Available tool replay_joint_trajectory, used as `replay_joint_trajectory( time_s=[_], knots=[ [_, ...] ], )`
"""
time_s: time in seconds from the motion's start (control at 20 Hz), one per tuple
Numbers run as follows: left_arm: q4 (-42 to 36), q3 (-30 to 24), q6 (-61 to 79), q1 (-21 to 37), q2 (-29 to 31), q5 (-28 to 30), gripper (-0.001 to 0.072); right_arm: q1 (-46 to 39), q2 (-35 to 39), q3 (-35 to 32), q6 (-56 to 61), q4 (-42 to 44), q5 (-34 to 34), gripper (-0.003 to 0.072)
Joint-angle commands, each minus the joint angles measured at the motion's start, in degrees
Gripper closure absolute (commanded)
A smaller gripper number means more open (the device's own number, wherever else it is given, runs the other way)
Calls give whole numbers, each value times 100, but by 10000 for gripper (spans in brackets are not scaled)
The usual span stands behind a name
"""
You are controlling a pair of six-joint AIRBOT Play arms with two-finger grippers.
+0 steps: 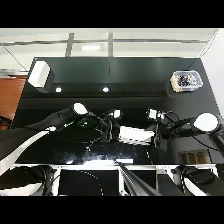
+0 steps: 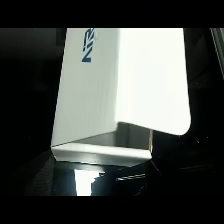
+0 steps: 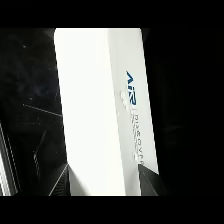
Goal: Fold the box and place the chain.
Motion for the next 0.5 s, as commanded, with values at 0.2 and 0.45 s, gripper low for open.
replay_joint_trajectory(
  time_s=[0.2, 0.45],
  knots=[
    [-2, 4, 2, 0, -4, 7, 440, 4, 28, -24, 0, 68, -195, 337],
    [0, 4, 2, 0, -4, 9, 440, 4, 28, -24, 0, 46, -236, 394]
  ],
)
